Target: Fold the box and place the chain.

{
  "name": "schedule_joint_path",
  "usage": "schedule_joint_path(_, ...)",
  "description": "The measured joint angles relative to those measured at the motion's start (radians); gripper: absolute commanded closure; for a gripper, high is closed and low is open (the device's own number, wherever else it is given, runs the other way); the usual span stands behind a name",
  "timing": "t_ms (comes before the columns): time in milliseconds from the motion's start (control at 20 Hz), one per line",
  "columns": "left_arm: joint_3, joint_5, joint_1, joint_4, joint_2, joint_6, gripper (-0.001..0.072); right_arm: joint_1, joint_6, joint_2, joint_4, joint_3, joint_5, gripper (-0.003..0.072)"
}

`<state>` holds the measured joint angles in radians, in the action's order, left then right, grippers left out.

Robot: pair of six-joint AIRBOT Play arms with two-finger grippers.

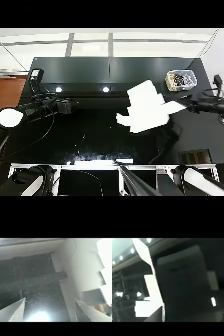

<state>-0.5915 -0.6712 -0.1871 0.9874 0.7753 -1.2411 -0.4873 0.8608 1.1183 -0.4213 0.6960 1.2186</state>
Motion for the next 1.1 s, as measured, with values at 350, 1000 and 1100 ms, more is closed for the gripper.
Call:
schedule_joint_path(350,0.0,-0.034,-0.002,-0.053,0.063,-0.019,0.0004,0.416,-0.077,-0.446,0.151,-0.376,-0.472,0.0675)
schedule_joint_path(1000,-0.058,-0.224,-0.007,-0.538,0.491,0.437,0.0004,0.792,-0.087,-0.528,0.178,-0.525,-0.795,0.0674)
schedule_joint_path(1100,-0.109,-0.33,-0.013,-0.612,0.6,0.544,0.0004,0.797,-0.083,-0.528,0.178,-0.527,-0.798,0.0674)
